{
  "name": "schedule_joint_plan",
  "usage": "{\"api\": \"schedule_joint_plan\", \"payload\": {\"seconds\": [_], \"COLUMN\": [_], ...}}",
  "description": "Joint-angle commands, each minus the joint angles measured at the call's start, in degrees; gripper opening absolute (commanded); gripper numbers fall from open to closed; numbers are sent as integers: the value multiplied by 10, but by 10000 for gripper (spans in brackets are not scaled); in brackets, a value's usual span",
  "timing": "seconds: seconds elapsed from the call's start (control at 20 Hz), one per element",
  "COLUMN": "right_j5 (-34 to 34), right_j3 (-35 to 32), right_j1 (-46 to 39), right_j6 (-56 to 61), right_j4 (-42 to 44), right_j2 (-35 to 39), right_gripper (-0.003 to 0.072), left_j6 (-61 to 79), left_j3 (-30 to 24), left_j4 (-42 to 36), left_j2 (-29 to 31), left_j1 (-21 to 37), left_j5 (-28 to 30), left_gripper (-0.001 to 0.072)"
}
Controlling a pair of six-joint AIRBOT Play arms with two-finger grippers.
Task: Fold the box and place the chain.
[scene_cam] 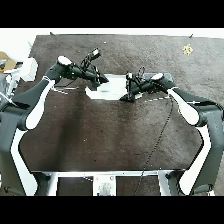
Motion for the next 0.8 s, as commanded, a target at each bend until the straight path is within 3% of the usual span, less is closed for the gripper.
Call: {"api": "schedule_joint_plan", "payload": {"seconds": [0.0, 0.2, 0.75], "right_j5": [0, 0, 0], "right_j3": [0, 0, 0], "right_j1": [0, 0, 0], "right_j6": [0, 0, 0], "right_j4": [0, 0, 0], "right_j2": [0, 0, 0], "right_gripper": [445, 445, 445], "left_j6": [0, 0, -15], "left_j3": [0, 0, 0], "left_j4": [1, 6, 10], "left_j2": [0, -6, -65], "left_j1": [-1, -1, -1], "left_j5": [64, 118, 96], "left_gripper": [12, 12, 12]}}
